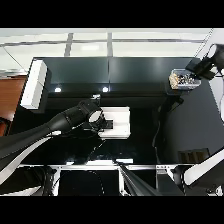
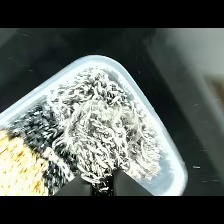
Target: Fold the box and place the chain.
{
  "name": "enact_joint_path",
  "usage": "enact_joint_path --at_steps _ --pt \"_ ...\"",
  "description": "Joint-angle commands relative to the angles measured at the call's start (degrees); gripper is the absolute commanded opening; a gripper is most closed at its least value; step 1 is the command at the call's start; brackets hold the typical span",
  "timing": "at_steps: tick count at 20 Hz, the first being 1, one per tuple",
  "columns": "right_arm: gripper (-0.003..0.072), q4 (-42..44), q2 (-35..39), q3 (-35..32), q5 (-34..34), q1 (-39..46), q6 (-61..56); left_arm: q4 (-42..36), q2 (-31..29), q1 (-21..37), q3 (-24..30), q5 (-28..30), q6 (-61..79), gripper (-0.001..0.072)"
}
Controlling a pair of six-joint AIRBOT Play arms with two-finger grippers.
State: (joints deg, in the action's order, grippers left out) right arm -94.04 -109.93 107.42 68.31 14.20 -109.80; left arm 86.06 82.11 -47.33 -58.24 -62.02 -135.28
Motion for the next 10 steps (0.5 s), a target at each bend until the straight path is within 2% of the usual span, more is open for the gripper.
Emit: enact_joint_path --at_steps 1,6,8,10 --pt "0.0014 0.3 7.1 0.1 1.6 0.0 8.4 0.0 0.0 0.0 0.0 0.1 0.0 0.0027" --pt "0.0011 7.3 19.2 -0.8 9.9 -1.3 18.9 0.0 0.0 0.0 0.0 0.2 0.0 0.0027" --pt "0.0010 9.7 24.7 -3.0 10.3 -3.2 20.6 0.0 0.0 0.0 0.0 0.2 0.0 0.0027" --pt "0.0011 16.1 30.7 -7.3 9.7 -5.2 24.0 0.0 0.0 0.0 0.0 0.2 0.0 0.0027"
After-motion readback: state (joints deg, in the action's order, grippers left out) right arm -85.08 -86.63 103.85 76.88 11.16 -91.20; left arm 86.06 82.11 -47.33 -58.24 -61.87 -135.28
